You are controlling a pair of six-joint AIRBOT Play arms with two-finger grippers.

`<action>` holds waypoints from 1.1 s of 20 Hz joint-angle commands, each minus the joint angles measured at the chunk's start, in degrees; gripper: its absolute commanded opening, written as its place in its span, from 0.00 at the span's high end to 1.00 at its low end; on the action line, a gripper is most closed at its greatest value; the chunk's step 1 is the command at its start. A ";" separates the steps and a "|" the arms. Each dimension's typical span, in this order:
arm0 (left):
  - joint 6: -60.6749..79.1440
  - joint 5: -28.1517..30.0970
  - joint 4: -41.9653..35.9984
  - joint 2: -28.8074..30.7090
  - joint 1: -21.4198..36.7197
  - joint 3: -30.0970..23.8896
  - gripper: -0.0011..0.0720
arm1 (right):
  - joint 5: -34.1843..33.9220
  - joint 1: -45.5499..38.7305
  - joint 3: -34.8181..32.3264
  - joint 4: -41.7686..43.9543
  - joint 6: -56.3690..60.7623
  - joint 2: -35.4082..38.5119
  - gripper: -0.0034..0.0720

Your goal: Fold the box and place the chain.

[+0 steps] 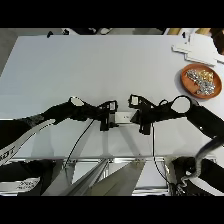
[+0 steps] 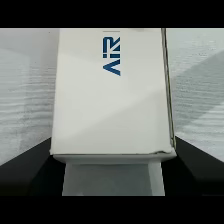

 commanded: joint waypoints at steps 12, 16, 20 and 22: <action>0.17 0.02 0.20 0.00 0.02 0.02 0.87 | 5.25 -19.80 -3.32 -36.68 59.01 6.40 0.93; 0.17 0.00 0.20 0.00 0.00 0.02 0.87 | 6.27 -19.93 -3.34 -36.41 58.99 6.47 0.93; 0.17 0.00 0.20 0.00 0.00 0.02 0.87 | 6.27 -19.93 -3.34 -36.41 58.99 6.47 0.93; 0.17 0.00 0.20 0.00 0.00 0.02 0.87 | 6.27 -19.93 -3.34 -36.41 58.99 6.47 0.93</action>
